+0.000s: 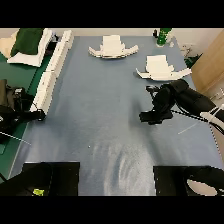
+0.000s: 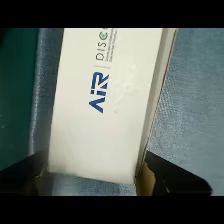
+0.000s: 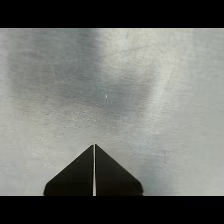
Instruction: Fold the box.
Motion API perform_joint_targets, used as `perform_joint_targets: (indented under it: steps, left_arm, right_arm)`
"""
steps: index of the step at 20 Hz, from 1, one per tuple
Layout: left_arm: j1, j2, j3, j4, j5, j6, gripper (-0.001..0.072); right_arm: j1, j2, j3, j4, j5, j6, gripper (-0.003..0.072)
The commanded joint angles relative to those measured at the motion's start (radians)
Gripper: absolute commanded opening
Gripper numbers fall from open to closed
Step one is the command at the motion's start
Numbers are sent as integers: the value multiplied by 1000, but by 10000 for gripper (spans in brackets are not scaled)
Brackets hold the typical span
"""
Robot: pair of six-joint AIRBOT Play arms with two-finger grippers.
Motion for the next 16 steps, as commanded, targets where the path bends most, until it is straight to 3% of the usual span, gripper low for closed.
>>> perform_joint_targets:
  steps: [1, 6, 7, 8, 9, 12, 16]
  left_arm:
    - [1, 93, 41, 133, -160, -40, 698]
    - [1, 291, 135, 325, -459, -177, 696]
    - [1, 330, 144, 333, -476, -254, 590]
    - [0, 372, 149, 330, -502, -324, 251]
    - [-2, 408, 153, 312, -526, -327, 17]
    - [-72, 476, 169, 147, -563, -317, 13]
    - [-365, 372, 286, 99, -562, -437, 13]
  right_arm:
    - [-1, 0, 0, 0, 0, 0, 18]
    - [-1, 0, 0, 0, 0, 0, 18]
    - [-1, 0, 0, 0, 0, 0, 18]
    - [-1, 0, 0, 0, 0, 0, 18]
    - [-1, 0, 0, 0, 0, 0, 18]
    - [-1, 0, 0, 0, 0, 0, 18]
    - [-1, 0, 0, 0, 0, 0, 18]
